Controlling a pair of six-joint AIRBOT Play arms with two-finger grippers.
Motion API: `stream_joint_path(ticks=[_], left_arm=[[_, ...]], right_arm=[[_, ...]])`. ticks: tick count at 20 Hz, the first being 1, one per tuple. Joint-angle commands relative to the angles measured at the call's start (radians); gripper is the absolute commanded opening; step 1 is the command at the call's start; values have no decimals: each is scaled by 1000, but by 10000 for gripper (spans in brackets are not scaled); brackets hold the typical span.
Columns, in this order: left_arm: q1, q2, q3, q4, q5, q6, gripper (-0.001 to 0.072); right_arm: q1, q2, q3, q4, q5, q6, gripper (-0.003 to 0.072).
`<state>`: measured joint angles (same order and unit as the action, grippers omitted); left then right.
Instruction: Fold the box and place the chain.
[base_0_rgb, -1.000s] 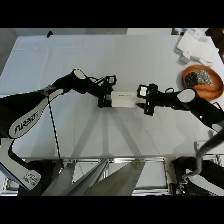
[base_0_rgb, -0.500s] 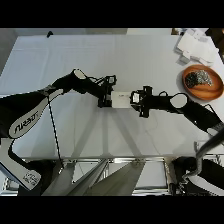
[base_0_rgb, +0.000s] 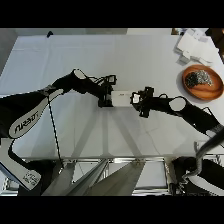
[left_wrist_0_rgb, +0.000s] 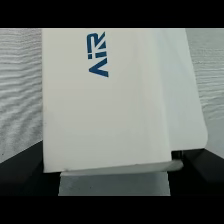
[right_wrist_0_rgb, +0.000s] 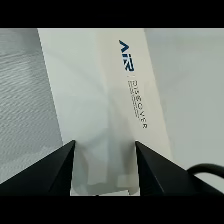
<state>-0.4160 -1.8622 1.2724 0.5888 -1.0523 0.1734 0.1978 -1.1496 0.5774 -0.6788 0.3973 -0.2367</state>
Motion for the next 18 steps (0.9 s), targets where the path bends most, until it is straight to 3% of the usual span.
stream_joint_path(ticks=[1, 10, 18], left_arm=[[1, 0, 0, 3, -6, 5, 278], [1, 0, 0, 3, -6, 5, 278], [1, 0, 0, 3, -6, 5, 278]], right_arm=[[1, 0, -1, 11, -27, 0, 416], [59, 0, -1, 59, -3, -1, 405], [75, 49, -1, 58, -144, 0, 401]])
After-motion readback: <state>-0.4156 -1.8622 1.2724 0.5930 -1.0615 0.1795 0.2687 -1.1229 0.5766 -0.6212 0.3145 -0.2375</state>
